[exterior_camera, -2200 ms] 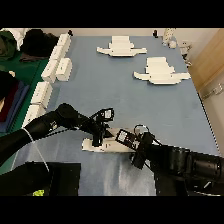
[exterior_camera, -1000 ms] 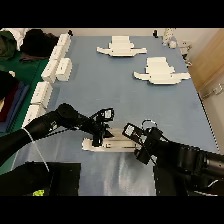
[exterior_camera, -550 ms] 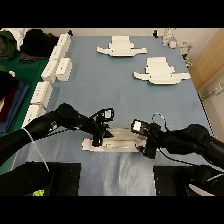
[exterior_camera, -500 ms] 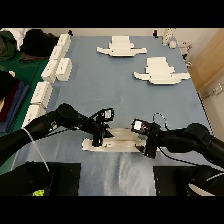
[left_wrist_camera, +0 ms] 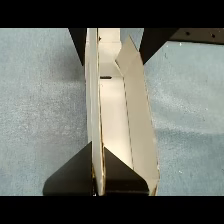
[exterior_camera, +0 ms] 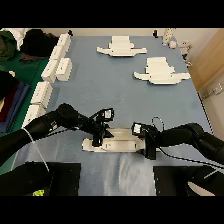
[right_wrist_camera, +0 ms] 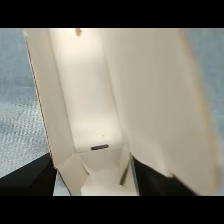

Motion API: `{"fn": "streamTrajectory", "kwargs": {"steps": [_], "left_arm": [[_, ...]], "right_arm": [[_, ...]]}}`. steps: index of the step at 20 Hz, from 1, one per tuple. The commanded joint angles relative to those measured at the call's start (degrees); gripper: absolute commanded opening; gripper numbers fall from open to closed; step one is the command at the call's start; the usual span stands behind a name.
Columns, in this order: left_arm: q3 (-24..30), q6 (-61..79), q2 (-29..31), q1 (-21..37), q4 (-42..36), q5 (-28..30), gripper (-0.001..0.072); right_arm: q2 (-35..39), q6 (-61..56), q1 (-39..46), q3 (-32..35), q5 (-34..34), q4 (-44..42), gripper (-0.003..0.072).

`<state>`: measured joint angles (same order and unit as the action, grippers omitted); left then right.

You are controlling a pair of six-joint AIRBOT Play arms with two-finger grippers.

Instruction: Fold the box.

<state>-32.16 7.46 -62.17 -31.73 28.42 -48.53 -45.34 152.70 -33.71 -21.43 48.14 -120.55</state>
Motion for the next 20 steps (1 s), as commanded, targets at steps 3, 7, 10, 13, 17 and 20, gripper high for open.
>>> {"fn": "streamTrajectory", "kwargs": {"steps": [3, 7, 10, 13, 17, 20], "left_arm": [[0.0, 0.0, 0.0, 0.0, 0.0, 0.0, 0.0015], [0.0, 0.0, 0.0, 0.0, 0.0, 0.0, 0.0015], [0.0, 0.0, 0.0, 0.0, -0.1, 0.0, 0.0015], [0.0, 0.0, 0.0, 0.0, -0.1, 0.0, 0.0014], [0.0, 0.0, 0.0, 0.0, -0.1, 0.1, 0.0015], [0.0, 0.0, 0.0, 0.0, -0.1, 0.0, 0.0015]], "right_arm": [[-0.4, 7.2, 0.2, 2.7, -6.6, -3.8, 0.0713], [-1.3, 10.4, 0.2, 2.7, -9.0, -4.5, 0.0714], [-4.0, 13.3, 0.2, 2.7, -7.9, -6.6, 0.0713], [-4.6, 13.7, 0.3, 2.7, -6.7, -6.8, 0.0705], [-5.1, 13.9, 0.2, 3.0, -6.6, -6.8, 0.0694], [-5.0, 13.9, 0.2, 3.3, -7.0, -7.0, 0.0653]]}}
